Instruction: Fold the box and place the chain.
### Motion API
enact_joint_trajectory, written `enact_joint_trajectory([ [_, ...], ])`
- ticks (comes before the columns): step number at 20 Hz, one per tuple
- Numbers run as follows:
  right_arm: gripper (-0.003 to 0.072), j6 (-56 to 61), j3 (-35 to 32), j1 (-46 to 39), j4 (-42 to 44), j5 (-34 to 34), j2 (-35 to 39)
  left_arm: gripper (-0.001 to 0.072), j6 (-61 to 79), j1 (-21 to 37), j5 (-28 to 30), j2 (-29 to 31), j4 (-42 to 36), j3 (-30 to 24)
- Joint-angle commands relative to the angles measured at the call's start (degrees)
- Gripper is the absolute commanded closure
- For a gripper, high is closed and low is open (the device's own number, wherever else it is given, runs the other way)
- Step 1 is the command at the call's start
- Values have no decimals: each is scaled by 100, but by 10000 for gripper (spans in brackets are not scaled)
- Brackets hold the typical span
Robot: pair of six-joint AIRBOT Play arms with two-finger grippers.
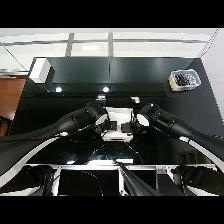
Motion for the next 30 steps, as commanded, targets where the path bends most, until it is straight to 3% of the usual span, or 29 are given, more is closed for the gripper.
enact_joint_trajectory([
  [1, 312, 258, 15, 26, -103, -96, -57, 683, 7, -4, -13, -2, 0, 0],
  [12, 319, 428, 17, 33, 136, -212, -164, 683, 4, -4, -15, -2, 0, 0],
  [13, 375, 426, 17, 33, 138, -212, -170, 683, 4, -4, -15, -2, 0, 0],
  [14, 485, 424, 17, 35, 133, -212, -170, 683, 4, -4, -15, -2, 0, 0],
  [21, 487, 424, 17, 57, 155, -168, -238, 683, 4, -4, -17, -2, -20, 0],
  [22, 523, 424, 17, 59, 160, -155, -254, 683, 4, -4, -17, -2, -20, 0],
  [23, 639, 411, 17, 70, 151, -153, -256, 683, 4, -4, -17, -2, -17, 0],
  [24, 678, 400, 17, 79, 153, -155, -256, 683, 4, -4, -17, -2, -17, 0],
  [28, 672, 400, 17, 79, 153, -131, -256, 683, 4, -4, -17, -2, -17, 0],
  [30, 477, 402, 17, 79, 157, -127, -254, 683, 4, -4, -35, -2, -17, 0],
])
